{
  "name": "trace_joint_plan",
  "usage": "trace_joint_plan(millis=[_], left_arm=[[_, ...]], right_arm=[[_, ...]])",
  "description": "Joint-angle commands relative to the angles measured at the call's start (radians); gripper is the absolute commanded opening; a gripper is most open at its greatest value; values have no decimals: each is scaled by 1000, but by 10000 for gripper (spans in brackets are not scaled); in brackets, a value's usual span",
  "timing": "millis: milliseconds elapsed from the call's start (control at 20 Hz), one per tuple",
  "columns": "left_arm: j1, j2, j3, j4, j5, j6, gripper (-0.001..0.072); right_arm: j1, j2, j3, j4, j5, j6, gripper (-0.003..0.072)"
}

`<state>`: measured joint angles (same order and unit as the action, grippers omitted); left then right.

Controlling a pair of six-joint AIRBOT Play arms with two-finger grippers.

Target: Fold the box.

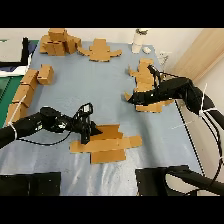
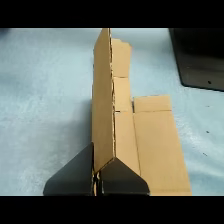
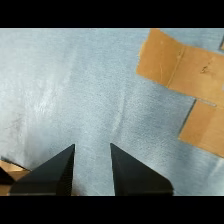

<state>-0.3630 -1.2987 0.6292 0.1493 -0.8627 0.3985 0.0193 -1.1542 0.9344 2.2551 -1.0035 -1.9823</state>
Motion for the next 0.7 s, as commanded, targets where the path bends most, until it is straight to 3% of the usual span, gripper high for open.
trace_joint_plan(millis=[0, 200, 250, 350, 550, 650], left_arm=[[-28, 0, -2, 16, 0, -4, 9], [-28, 0, -2, 16, 17, -8, 9], [-28, 0, -2, 16, 17, -8, 10], [-28, 0, -1, 15, 18, -22, 10], [-29, 0, -1, 11, 14, -32, 10], [-29, 0, -1, 11, 14, -32, 10]], right_arm=[[1, 0, 1, 0, 0, -2, 333], [1, 0, 1, 0, 0, -8, 331], [1, 0, 1, -1, 0, -8, 261], [1, 0, 1, -9, -2, -8, 7], [4, 2, 1, -119, -56, 141, 6], [41, 19, 1, -270, -122, 269, 5]])
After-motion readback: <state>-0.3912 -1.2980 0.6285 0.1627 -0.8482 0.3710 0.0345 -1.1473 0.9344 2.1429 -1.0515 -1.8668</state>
